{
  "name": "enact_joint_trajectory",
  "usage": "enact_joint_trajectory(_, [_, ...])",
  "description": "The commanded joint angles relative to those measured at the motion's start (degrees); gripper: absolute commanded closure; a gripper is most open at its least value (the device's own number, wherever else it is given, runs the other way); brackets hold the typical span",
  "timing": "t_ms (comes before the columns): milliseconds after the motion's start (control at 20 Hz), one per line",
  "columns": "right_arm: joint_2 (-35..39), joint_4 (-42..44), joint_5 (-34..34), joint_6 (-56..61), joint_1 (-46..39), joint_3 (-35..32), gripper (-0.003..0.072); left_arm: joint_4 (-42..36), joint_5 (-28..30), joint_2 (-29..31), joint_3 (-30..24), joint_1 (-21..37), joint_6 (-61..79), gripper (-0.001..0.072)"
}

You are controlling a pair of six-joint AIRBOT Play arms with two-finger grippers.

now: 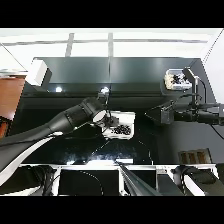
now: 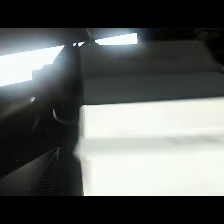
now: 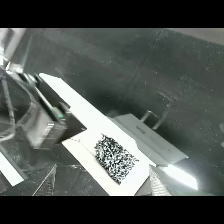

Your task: Fold the box and place the chain.

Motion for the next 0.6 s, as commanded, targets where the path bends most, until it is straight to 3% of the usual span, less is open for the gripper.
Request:
enact_joint_trajectory(0, [0.04,-0.07,0.24,0.9,-0.17,0.04,0.0037,0.87,-9.22,3.58,5.01,0.07,19.93,0.0135])
enact_joint_trajectory(100, [0.04,-0.07,0.46,1.29,-0.17,0.04,0.0037,3.3,-19.76,6.01,5.88,1.09,32.39,0.0135])
enact_joint_trajectory(200, [0.04,-0.26,0.68,1.29,-0.17,0.04,0.0036,3.98,-25.03,9.27,4.76,3.69,40.96,0.0135])
enact_joint_trajectory(350, [0.04,-0.26,0.7,1.31,-0.17,0.04,0.0036,0.5,-20.13,16.06,-1.27,11.47,42.73,0.0135])
enact_joint_trajectory(550, [0.04,-0.31,1.88,1.29,-0.17,0.04,0.0036,-12.83,-8.81,24.09,-16.72,25.55,56.22,0.0135])
